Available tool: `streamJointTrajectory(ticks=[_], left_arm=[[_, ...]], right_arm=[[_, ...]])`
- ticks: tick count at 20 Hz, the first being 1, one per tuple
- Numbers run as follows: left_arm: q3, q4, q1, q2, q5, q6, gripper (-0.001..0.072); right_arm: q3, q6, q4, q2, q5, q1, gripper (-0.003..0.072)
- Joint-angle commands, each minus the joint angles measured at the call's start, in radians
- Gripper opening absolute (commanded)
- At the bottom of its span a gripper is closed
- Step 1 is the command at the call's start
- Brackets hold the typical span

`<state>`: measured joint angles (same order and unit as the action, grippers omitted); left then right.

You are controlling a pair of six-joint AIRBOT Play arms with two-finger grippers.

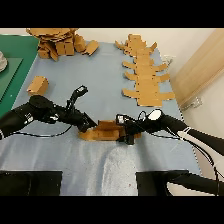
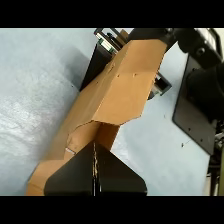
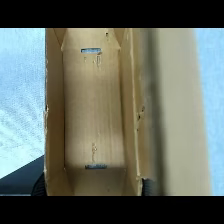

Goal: Fold the box.

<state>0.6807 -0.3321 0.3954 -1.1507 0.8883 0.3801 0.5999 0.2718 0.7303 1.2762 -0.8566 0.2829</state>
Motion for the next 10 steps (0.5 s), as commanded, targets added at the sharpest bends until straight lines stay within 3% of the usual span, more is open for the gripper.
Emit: streamJointTrajectory(ticks=[1, 3, 7, 10], left_arm=[[0.019, 0.018, 0.055, -0.012, -0.051, 0.165, 0.001], [0.072, 0.019, 0.098, -0.052, -0.07, 0.224, 0.001], [0.177, 0.013, 0.127, -0.167, -0.274, 0.329, 0.0011], [0.243, -0.102, 0.132, -0.312, -0.214, 0.493, 0.001]], right_arm=[[-0.001, 0.01, 0.006, 0.0, 0.002, 0.0, 0.0594], [-0.001, 0.01, 0.006, 0.0, 0.002, 0.0, 0.0594], [-0.001, 0.01, 0.006, 0.0, 0.002, 0.0, 0.0594], [-0.001, 0.01, 0.006, 0.0, 0.002, -0.001, 0.0594]])
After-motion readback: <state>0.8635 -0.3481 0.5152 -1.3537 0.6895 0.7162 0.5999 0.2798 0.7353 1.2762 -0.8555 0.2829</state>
